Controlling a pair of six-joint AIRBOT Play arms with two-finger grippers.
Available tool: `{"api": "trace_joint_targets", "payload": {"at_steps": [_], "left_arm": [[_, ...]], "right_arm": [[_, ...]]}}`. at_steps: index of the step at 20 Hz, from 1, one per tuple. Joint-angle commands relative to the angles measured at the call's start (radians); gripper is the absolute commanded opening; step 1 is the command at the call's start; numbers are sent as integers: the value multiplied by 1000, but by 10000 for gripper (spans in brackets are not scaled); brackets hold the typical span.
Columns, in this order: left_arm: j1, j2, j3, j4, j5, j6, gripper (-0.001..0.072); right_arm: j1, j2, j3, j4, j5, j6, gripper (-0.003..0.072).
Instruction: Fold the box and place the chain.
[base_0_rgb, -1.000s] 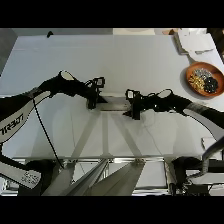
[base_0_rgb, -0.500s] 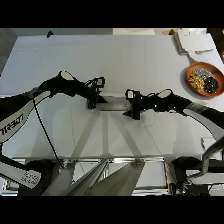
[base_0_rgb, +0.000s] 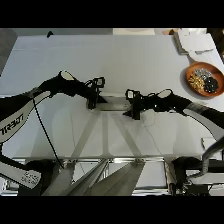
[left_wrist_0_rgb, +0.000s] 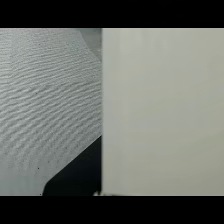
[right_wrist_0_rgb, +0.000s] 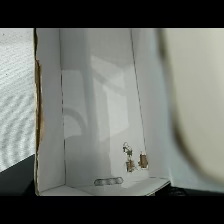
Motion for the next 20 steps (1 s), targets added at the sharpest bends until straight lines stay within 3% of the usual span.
{"api": "trace_joint_targets", "payload": {"at_steps": [1, 6, 9, 15, 16, 20], "left_arm": [[1, 1, 0, 0, 0, 0, 14], [1, 1, 0, 0, 0, 0, 21], [1, 1, 0, 0, 0, 0, 217], [4, 34, 0, -14, -6, 0, 243], [7, 47, 0, -11, -7, 0, 302], [50, 125, 0, 56, -41, -99, 308]], "right_arm": [[1, 0, 0, 0, 0, 0, 388], [1, 0, 0, 1, 0, 0, 388], [1, 0, 0, 1, 0, 0, 388], [1, 0, 0, 0, 0, 0, 388], [1, 0, 0, 0, 0, 0, 388], [1, 0, 0, 0, 0, 0, 388]]}}
